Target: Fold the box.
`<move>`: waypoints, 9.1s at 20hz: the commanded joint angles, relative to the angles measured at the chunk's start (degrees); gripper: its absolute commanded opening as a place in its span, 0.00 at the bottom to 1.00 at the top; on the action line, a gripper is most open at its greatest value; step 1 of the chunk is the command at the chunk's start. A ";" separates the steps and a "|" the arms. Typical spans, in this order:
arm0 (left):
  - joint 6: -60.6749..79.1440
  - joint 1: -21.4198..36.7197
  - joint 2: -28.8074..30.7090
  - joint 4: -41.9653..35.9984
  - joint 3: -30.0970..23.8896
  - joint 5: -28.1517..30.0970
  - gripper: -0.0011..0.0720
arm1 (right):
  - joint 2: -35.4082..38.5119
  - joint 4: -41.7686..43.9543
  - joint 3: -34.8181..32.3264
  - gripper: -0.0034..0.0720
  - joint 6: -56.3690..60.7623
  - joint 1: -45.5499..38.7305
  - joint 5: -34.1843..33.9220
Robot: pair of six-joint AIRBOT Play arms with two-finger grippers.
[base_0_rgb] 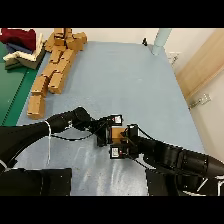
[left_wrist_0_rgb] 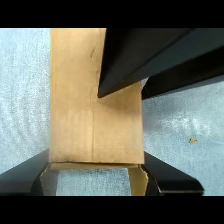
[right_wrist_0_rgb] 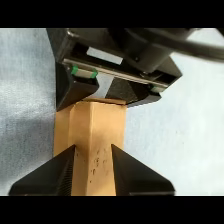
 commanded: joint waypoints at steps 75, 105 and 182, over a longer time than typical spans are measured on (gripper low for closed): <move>0.04 0.04 -0.02 0.02 -0.02 0.00 0.73 | -0.24 6.10 0.98 0.05 0.04 0.00 -3.30; 0.04 0.04 -0.02 0.02 -0.02 0.00 0.73 | 2.19 5.22 0.98 0.05 0.98 0.00 -0.46; -60.92 51.60 8.48 31.26 1.09 5.53 0.73 | 8.76 10.10 1.92 0.05 75.03 -14.32 -23.41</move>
